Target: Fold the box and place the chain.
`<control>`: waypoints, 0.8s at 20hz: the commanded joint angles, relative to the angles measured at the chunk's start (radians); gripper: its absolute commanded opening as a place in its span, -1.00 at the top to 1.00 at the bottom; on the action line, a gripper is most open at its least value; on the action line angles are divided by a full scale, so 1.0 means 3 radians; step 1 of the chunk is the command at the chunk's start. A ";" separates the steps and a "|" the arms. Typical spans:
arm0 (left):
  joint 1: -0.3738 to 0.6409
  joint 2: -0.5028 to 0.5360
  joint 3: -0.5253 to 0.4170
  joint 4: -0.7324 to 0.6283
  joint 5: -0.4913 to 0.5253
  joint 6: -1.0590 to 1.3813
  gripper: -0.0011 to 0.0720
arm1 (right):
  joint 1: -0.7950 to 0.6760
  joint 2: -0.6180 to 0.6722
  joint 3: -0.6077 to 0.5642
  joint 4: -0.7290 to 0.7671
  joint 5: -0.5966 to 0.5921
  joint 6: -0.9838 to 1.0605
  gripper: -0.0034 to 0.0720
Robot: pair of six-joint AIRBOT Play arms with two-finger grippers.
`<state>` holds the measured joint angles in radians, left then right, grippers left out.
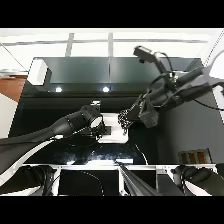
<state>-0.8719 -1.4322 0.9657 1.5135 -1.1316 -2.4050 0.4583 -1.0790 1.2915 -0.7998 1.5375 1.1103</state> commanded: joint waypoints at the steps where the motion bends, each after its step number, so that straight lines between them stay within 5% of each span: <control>1: 0.0000 0.0000 0.0001 0.0001 0.0003 -0.0001 0.90 | 0.0122 -0.0191 0.0000 -0.0170 -0.0028 0.0010 0.81; 7: 0.0000 0.0000 0.0001 0.0001 0.0001 0.0000 0.90 | 0.0120 -0.0276 -0.0291 -0.0361 -0.0033 0.0014 0.80; 12: 0.0000 0.0000 0.0001 0.0001 0.0003 -0.0001 0.90 | 0.0121 -0.0345 -0.0825 -0.0041 -0.0646 0.0034 0.80; 16: 0.0000 0.0000 0.0001 0.0003 0.0004 -0.0001 0.90 | 0.0195 -0.0563 -0.0879 0.0019 -0.0783 0.0034 0.80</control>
<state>-0.8719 -1.4322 0.9657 1.5139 -1.1313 -2.4054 0.5034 -1.2118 1.0538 -0.8200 1.3548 1.1210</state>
